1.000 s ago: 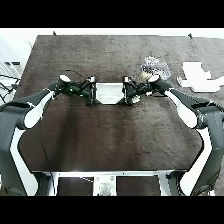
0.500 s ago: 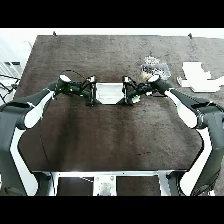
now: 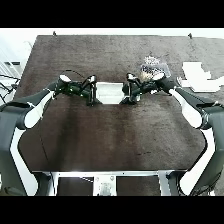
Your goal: Fold the box and place the chain.
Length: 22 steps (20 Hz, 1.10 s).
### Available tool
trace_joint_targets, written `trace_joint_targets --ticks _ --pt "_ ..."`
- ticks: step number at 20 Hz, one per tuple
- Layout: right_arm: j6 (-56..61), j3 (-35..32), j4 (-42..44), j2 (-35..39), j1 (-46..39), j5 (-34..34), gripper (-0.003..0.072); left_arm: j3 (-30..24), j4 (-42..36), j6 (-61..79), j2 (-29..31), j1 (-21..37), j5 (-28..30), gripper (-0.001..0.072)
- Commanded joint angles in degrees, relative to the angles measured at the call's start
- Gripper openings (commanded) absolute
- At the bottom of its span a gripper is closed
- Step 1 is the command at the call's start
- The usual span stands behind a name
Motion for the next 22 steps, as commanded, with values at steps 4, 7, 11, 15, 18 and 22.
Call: trace_joint_targets --ticks 4,7,11,15,18,22 --pt "6.4 0.07 -7.85 4.33 -3.76 1.42 0.0708 0.0 0.17 0.02 0.0 0.0 -0.46 0.0353" --pt "8.0 0.07 -7.26 7.54 -5.49 4.63 0.0707 0.0 0.17 0.0 -0.02 0.0 -0.46 0.0353" --pt "9.88 0.04 0.15 9.92 -5.57 10.23 0.0127 0.0 0.17 0.02 0.0 0.0 -0.46 0.0353" --pt "9.86 -1.11 7.96 9.53 -4.02 12.0 0.0013 0.0 0.15 0.02 -0.02 0.0 -0.46 0.0353" --pt "9.88 -1.2 11.91 8.46 -2.01 8.76 0.0013 0.0 0.15 0.02 0.0 0.0 -0.46 0.0353" --pt "11.37 -1.2 15.78 7.26 -0.66 -2.4 0.0012 0.0 0.15 0.0 -0.02 0.0 -0.46 0.0353"
